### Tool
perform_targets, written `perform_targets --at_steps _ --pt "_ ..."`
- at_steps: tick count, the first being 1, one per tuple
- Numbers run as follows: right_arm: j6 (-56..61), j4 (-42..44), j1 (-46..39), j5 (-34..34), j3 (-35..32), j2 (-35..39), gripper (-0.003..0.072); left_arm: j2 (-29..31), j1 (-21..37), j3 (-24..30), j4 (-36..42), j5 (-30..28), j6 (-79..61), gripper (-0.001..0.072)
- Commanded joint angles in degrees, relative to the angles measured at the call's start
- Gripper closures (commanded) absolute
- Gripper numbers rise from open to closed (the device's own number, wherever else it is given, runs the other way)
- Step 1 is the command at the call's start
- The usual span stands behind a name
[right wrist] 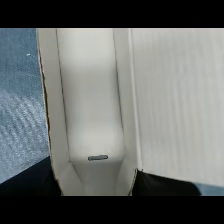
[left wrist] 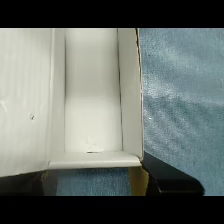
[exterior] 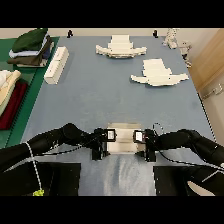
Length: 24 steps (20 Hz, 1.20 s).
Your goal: Fold the box.
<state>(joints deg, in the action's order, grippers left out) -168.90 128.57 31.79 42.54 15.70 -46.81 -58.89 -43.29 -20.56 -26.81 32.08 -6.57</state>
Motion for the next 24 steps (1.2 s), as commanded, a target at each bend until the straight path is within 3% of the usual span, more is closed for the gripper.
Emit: perform_targets --at_steps 1,11,12,14,18,24 --pt "0.0 0.0 0.0 0.0 0.1 0.0 0.0181 0.0 0.1 0.0 0.0 -0.1 0.0 0.0271" --pt "0.0 0.0 0.0 0.0 0.0 0.0 0.0180 0.0 0.1 0.0 0.0 -0.1 0.0 0.0271" --pt "0.0 0.0 0.0 0.0 0.1 0.0 0.0141 0.0 0.1 0.0 0.0 -0.1 0.0 0.0271" --pt "0.0 -1.5 0.0 0.8 0.2 0.3 -0.0019 0.0 0.1 0.0 0.0 -0.1 0.0 0.0271" --pt "10.9 -11.3 0.0 2.6 2.0 3.3 -0.0019 0.0 0.1 0.0 0.0 -0.1 0.0 0.0271" --pt "28.6 -23.5 0.0 18.0 5.1 11.9 -0.0019 0.0 0.1 0.0 0.0 -0.1 0.0 0.0271"
